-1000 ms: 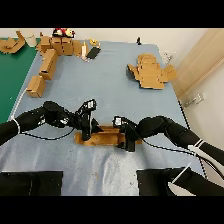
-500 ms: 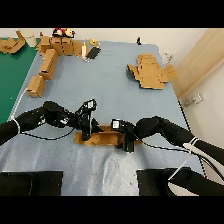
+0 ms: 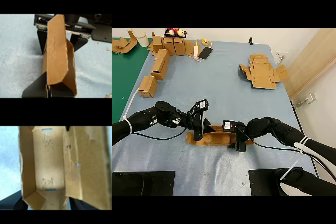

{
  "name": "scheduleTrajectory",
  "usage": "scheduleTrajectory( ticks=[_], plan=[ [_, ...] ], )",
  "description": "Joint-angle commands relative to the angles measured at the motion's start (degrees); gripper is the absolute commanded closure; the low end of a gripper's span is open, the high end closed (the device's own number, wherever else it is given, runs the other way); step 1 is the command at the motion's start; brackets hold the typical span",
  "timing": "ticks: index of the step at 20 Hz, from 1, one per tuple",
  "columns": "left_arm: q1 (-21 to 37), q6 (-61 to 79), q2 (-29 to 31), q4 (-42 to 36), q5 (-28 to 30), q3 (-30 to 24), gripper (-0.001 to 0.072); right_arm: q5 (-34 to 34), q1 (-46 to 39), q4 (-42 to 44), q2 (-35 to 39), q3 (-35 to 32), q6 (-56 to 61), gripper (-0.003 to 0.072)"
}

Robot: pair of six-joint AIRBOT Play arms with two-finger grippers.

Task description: Fold the box.

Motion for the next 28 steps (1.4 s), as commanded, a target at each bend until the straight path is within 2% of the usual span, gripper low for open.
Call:
scheduleTrajectory(
  ticks=[1,14,16,21,22,28],
  plan=[
    [0.00,0.00,0.02,0.02,0.02,0.07,0.0697,0.59,0.04,-0.15,-0.04,0.13,-0.04,-0.0001],
    [0.00,0.00,0.02,0.02,0.00,0.07,0.0697,-1.18,0.31,-0.74,-0.11,1.20,-0.04,0.0000],
    [0.00,0.00,0.02,0.00,0.02,0.07,0.0697,-1.11,1.81,-1.16,-0.20,1.20,-0.04,0.0078],
    [0.00,0.00,0.02,0.02,0.00,0.07,0.0697,-0.74,2.21,-2.56,-1.07,1.20,-0.04,0.0084],
    [0.00,0.00,0.02,0.00,0.00,0.07,0.0697,-0.79,2.23,-2.56,-1.07,1.20,-0.04,0.0128],
    [0.00,0.00,0.02,0.02,0.00,0.07,0.0697,-0.61,2.21,-3.21,-0.76,1.22,-0.04,0.0137]
  ],
)
